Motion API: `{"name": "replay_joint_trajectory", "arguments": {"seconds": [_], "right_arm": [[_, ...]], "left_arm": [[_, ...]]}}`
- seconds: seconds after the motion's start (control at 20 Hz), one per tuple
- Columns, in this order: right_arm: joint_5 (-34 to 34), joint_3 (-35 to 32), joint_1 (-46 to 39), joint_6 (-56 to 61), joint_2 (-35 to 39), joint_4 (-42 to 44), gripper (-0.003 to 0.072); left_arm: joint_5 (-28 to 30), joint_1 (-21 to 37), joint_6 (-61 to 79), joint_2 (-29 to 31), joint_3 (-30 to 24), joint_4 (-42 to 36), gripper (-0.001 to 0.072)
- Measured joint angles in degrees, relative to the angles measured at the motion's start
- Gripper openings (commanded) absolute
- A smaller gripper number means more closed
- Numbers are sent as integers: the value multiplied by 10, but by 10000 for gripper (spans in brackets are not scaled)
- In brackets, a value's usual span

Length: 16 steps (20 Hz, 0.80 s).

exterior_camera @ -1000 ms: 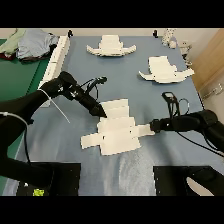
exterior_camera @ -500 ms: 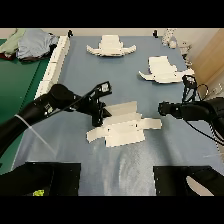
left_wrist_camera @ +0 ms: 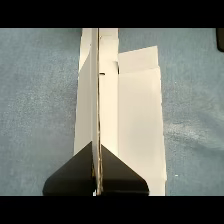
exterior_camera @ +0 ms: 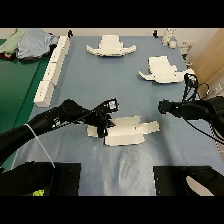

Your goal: Fold the box.

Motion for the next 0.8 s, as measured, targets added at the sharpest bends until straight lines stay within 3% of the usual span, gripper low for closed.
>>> {"name": "replay_joint_trajectory", "arguments": {"seconds": [0.4,0.8], "right_arm": [[0,0,0,1,-13,7,479],[0,0,0,1,-14,13,479]], "left_arm": [[-108,48,5,-5,56,22,7],[-148,59,5,-38,71,17,8]]}}
